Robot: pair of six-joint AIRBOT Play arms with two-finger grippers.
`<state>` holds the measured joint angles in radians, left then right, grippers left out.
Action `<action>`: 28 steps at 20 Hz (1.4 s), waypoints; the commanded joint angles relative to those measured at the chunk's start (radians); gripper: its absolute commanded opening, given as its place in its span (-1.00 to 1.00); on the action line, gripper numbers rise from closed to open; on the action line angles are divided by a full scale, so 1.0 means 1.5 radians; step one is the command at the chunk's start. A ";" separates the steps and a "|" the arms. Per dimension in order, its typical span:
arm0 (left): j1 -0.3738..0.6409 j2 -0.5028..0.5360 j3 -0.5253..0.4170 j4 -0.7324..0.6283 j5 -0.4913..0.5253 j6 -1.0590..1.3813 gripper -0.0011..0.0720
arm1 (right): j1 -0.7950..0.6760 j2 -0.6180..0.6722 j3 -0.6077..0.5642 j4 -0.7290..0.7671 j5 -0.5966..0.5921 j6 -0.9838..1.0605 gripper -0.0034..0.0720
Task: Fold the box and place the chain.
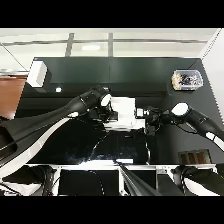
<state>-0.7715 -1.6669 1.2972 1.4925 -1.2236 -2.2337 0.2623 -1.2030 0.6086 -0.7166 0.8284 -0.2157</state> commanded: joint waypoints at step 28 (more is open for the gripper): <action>-0.002 0.000 0.000 0.011 -0.009 -0.015 -0.90 | 0.054 -0.038 0.000 0.151 -0.050 0.014 -0.57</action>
<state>-0.7746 -1.6669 1.2972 1.5105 -1.2411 -2.2547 0.3279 -1.2415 0.6083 -0.5312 0.7918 -0.2146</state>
